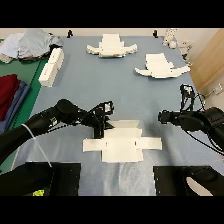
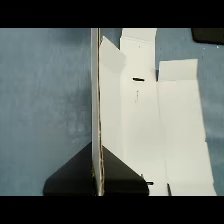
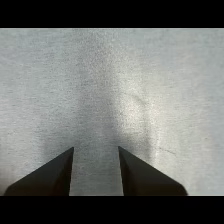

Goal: Fold the box.

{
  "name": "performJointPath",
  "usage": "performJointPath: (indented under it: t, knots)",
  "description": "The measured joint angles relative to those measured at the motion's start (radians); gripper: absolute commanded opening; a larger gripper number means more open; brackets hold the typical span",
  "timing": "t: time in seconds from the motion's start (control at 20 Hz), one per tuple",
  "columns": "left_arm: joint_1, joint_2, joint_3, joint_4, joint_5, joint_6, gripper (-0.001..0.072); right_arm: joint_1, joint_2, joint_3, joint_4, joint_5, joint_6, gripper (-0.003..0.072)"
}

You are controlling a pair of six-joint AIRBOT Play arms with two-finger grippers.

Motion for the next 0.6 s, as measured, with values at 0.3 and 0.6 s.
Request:
performJointPath:
  t: [0.3, 0.6]
  knots:
    - [-0.111, 0.164, -0.128, -0.106, 0.193, 0.209, 0.0006, 0.000, 0.000, 0.000, 0.008, 0.002, 0.001, 0.0423]
    - [-0.200, 0.207, -0.247, -0.171, 0.353, 0.256, 0.0007, 0.000, 0.000, 0.000, 0.015, 0.011, 0.001, 0.0423]
